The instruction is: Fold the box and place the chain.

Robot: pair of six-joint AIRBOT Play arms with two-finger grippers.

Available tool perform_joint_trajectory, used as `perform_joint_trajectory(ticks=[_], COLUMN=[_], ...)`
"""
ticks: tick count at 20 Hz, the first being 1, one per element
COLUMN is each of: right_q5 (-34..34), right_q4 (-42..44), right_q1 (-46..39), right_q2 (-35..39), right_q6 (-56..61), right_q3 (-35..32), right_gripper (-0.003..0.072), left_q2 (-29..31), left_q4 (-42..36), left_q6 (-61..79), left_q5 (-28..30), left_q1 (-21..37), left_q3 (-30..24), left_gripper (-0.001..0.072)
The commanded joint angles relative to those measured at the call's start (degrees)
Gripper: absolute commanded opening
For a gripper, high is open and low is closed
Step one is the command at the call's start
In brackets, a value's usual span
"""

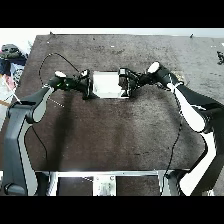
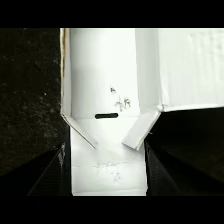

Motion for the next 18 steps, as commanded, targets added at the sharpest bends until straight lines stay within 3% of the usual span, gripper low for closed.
perform_joint_trajectory(ticks=[1, 3, 4, 5, 10, 12, 13, 18], right_q5=[-1.9, -2.64, -2.51, -2.4, -2.29, -2.49, -2.51, -6.51], right_q4=[-0.02, -0.02, 0.22, 1.49, 4.9, 5.6, 5.62, 6.01], right_q1=[0.26, 0.26, 0.26, 0.26, 0.74, 1.6, 2.05, 3.82], right_q2=[-0.57, -0.57, -0.57, -0.59, -1.01, -1.51, -1.7, -2.23], right_q6=[-0.04, -0.04, -0.04, -0.04, -0.07, -1.75, -2.95, -3.1], right_q3=[-0.04, -0.04, -0.04, -0.04, -0.04, -0.04, -0.04, -0.04], right_gripper=[0.0567, 0.0564, 0.0457, 0.041, 0.0407, 0.0242, 0.0215, 0.0224], left_q2=[-0.04, -0.04, -0.04, -0.04, -0.04, -0.04, -0.04, -0.04], left_q4=[0.0, 0.0, 0.0, 0.02, 0.0, 0.0, 0.0, 0.0], left_q6=[0.0, 0.0, 0.0, 0.0, 0.0, 0.0, 0.0, 0.0], left_q5=[0.0, 0.02, 0.02, 0.02, 0.02, 0.02, 0.0, 0.0], left_q1=[0.04, 0.04, 0.04, 0.04, 0.04, 0.04, 0.04, 0.04], left_q3=[0.04, 0.04, 0.04, 0.04, 0.04, 0.04, 0.04, 0.04], left_gripper=[0.0447, 0.0447, 0.0447, 0.0446, 0.0447, 0.0447, 0.0447, 0.0447])
